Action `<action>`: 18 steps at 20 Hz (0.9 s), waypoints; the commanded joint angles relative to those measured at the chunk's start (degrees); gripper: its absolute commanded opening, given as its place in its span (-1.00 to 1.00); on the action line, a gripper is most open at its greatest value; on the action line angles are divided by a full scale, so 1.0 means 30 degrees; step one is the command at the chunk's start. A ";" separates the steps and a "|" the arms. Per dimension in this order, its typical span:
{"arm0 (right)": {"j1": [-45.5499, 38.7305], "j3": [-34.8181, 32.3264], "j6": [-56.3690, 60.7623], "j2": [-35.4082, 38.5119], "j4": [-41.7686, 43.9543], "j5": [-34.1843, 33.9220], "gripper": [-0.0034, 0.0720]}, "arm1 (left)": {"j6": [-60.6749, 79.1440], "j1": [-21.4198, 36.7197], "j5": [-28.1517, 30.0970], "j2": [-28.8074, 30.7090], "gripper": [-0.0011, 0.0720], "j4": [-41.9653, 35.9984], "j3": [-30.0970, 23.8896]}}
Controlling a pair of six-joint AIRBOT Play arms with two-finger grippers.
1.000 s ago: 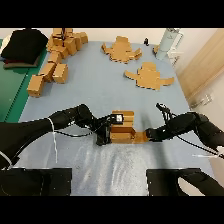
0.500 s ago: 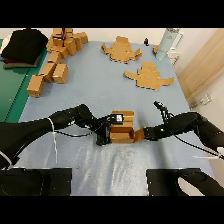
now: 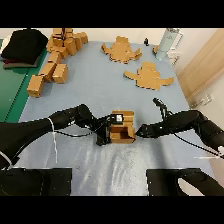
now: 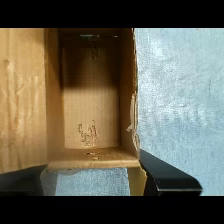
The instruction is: Fold the box.
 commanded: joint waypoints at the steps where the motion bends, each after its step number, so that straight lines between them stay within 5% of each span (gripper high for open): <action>1: 0.1435 0.0029 0.0015 -0.0270 0.0634 0.1472 0.18 | 0.0007 0.0015 0.0000 0.0015 0.15 0.0000 0.0007; 3: 0.2302 0.0036 0.0663 -0.0590 0.0634 0.2645 0.44 | 0.0007 0.0015 0.0000 0.0015 0.15 0.0000 0.0007; 6: 0.3031 0.0058 0.3497 -0.1384 -0.0525 0.3738 0.44 | 0.0007 0.0015 0.0000 0.0015 0.15 0.0000 0.0007; 13: 0.6601 0.2062 1.2859 -0.2113 -0.8349 0.3738 0.44 | 0.0007 0.0015 0.0000 0.0015 0.15 0.0000 0.0007; 18: 0.9836 0.3993 1.8214 -0.4116 -1.2072 0.1821 0.42 | 0.0007 0.0015 0.0000 0.0015 0.15 0.0000 0.0007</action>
